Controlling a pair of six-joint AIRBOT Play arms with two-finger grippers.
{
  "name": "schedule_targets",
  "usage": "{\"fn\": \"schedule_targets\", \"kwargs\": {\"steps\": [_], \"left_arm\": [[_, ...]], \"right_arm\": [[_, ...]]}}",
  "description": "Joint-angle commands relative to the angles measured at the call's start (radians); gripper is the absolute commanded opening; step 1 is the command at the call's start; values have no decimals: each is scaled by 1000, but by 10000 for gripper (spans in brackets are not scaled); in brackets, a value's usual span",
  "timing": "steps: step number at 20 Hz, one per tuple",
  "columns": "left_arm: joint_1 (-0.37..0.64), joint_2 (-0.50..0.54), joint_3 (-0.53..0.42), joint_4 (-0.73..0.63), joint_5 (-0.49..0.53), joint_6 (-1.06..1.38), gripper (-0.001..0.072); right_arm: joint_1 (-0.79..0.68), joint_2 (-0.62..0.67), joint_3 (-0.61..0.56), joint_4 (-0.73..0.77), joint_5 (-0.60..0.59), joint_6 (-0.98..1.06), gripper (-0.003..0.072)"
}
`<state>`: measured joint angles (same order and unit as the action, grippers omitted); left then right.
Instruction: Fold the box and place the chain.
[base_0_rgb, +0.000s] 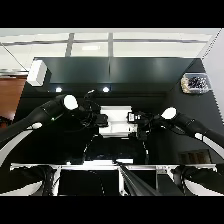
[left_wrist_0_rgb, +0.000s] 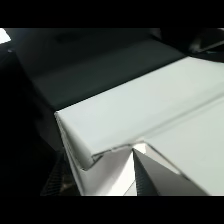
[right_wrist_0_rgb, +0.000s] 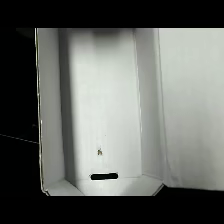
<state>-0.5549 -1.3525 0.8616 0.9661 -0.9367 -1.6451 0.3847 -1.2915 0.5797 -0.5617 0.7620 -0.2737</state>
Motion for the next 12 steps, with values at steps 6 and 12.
{"fn": "schedule_targets", "kwargs": {"steps": [6, 12], "left_arm": [[-88, 0, 18, 284, -2, -301, 484], [-215, -12, 93, 543, -62, -541, 484]], "right_arm": [[0, -1, 0, 0, 0, 0, 85], [0, -1, -1, 0, -2, 0, 85]]}}
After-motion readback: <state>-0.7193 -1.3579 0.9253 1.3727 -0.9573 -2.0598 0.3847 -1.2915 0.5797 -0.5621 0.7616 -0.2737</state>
